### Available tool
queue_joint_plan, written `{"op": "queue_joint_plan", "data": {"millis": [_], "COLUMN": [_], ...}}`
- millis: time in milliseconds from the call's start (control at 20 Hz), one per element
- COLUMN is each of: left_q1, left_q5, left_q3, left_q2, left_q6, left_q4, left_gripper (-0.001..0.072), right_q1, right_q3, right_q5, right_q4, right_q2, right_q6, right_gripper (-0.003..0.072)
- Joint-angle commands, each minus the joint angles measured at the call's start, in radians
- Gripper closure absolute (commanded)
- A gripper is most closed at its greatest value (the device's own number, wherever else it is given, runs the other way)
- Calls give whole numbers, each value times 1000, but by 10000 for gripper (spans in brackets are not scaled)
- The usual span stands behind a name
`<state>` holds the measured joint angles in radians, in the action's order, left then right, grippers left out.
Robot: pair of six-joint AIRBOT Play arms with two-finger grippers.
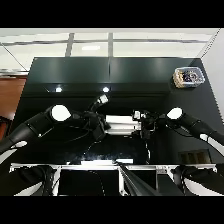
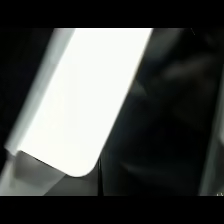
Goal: Fold the box and place the chain.
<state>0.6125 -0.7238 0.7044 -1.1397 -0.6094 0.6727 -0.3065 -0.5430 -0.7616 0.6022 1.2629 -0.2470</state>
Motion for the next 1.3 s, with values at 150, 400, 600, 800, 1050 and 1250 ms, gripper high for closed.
{"op": "queue_joint_plan", "data": {"millis": [150, 400, 600, 800, 1050, 1250], "left_q1": [-21, -36, -35, -37, -79, -145], "left_q5": [413, 317, 54, 4, -182, -262], "left_q3": [-25, 31, 156, 223, 305, 314], "left_q2": [-32, -166, -296, -344, -333, -216], "left_q6": [65, 84, 82, 4, -4, -63], "left_q4": [-180, -95, 29, 174, 214, 271], "left_gripper": [685, 686, 687, 687, 687, 688], "right_q1": [-1, -1, -1, -1, -1, -1], "right_q3": [0, 0, 0, 0, 0, 0], "right_q5": [4, 4, 4, 4, 4, 4], "right_q4": [0, 0, 0, 0, 0, 0], "right_q2": [0, 0, 0, 0, 0, 0], "right_q6": [0, 0, 0, 0, 0, 0], "right_gripper": [584, 583, 583, 583, 583, 583]}}
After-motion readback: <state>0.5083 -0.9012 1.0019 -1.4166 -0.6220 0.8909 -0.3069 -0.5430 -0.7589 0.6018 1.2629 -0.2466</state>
